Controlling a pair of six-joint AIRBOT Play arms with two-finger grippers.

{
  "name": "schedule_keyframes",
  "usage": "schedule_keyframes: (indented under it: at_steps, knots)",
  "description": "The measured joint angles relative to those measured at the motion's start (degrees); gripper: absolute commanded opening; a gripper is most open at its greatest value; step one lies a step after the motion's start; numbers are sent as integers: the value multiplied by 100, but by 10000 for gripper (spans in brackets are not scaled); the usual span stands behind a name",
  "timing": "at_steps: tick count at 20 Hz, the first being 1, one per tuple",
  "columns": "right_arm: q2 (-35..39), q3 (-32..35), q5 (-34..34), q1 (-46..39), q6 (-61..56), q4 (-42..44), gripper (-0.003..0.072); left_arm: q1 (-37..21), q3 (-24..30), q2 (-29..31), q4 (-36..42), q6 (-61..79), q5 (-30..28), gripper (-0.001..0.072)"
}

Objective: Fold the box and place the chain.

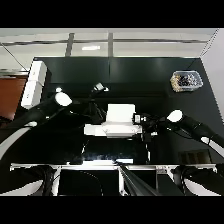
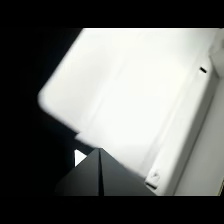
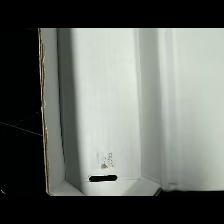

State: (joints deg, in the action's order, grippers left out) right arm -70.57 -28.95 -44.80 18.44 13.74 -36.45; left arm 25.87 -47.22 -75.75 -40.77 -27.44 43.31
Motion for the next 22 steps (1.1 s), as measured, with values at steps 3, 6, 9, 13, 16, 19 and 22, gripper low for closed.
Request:
schedule_keyframes:
  at_steps: [3, 6, 9, 13, 16, 19, 22]
  knots:
    - [0, 0, 2, 0, 0, 0, 477, -564, 28, 546, -273, -42, 527, 27]
    - [0, 0, 2, 0, 0, 0, 477, -975, 293, 894, -258, 745, 1453, 704]
    - [0, 0, 2, 0, 0, 0, 477, -1014, 739, 981, -234, 1517, 1624, 702]
    - [0, 0, 2, 0, 0, 0, 477, -592, 1141, 855, -138, 2653, 1207, 687]
    - [0, 0, 2, 0, 0, 0, 477, -136, 1235, 671, 74, 3053, 660, 687]
    - [0, 0, 2, 0, 0, 0, 477, 181, 1248, 485, 254, 3215, 332, 551]
    - [0, 0, 2, 0, 2, 0, 477, 319, 1244, 402, 334, 3296, 157, 301]
